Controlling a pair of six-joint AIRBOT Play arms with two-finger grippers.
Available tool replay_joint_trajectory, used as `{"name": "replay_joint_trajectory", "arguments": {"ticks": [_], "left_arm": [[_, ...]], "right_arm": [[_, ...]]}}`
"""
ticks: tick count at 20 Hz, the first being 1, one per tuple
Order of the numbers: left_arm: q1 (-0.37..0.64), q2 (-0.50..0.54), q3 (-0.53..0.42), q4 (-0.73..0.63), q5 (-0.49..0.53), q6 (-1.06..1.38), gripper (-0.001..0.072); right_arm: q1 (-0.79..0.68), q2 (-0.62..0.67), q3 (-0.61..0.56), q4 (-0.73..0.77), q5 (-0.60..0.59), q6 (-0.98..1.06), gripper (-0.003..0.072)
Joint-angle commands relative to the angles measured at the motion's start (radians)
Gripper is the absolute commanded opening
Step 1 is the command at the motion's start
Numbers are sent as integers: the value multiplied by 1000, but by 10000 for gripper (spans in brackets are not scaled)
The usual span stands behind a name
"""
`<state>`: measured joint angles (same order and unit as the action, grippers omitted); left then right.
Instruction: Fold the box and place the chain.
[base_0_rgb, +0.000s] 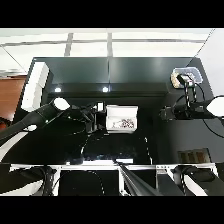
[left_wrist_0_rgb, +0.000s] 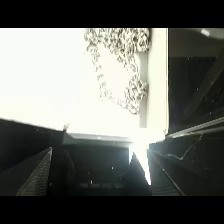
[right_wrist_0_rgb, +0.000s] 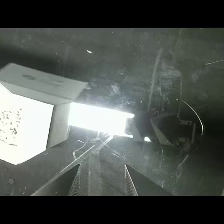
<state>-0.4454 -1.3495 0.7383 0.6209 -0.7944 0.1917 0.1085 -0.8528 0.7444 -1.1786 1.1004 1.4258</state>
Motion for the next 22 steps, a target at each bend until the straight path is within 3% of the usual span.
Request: {"name": "replay_joint_trajectory", "arguments": {"ticks": [1,18,22], "left_arm": [[0,-23,2,-32,-3,44,716],[-40,-65,2,-36,2,40,715],[-40,-65,2,-107,3,41,715]], "right_arm": [[0,0,0,0,-2,2,333],[0,0,-4,-1,-11,3,332],[0,0,-22,0,-25,3,332]]}}
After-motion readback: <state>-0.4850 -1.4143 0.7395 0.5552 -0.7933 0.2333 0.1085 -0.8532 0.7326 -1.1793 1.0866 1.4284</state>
